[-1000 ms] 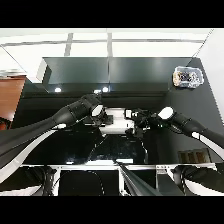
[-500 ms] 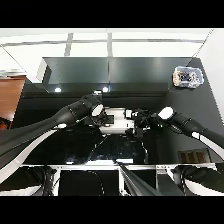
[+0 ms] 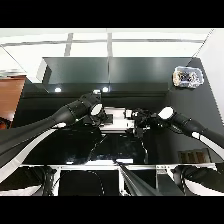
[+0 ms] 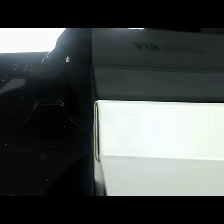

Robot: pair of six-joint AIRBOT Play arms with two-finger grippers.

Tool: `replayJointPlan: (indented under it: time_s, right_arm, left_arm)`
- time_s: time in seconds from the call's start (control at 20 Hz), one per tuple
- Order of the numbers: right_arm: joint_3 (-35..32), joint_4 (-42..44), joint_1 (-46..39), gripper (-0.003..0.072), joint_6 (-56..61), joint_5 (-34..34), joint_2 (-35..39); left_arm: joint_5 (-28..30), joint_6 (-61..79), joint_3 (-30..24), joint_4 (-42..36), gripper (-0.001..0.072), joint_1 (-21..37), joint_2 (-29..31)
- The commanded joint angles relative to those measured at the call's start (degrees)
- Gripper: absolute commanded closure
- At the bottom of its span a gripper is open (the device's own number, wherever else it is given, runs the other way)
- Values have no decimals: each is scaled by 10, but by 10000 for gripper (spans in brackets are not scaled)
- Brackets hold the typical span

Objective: Fold the box and place the chain.

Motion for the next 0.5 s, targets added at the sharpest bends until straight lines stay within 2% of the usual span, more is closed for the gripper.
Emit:
replayJointPlan:
  time_s: [0.0,0.05,0.1,0.15,0.2,0.3,0.45]
  right_arm:
    - [0,0,0,447,1,1,0]
    - [0,0,0,446,1,1,0]
    - [0,0,0,322,1,1,0]
    - [0,0,0,137,1,2,1]
    - [0,0,0,106,1,6,4]
    - [0,-18,0,106,3,30,23]
    - [0,-91,0,106,40,61,58]
  left_arm:
    - [3,6,1,0,689,0,0]
    - [3,7,1,0,689,0,0]
    - [3,14,1,0,689,0,0]
    - [0,18,1,0,689,1,0]
    - [-2,24,1,0,689,1,0]
    - [-6,32,1,0,689,0,1]
    - [-14,32,1,5,689,0,1]
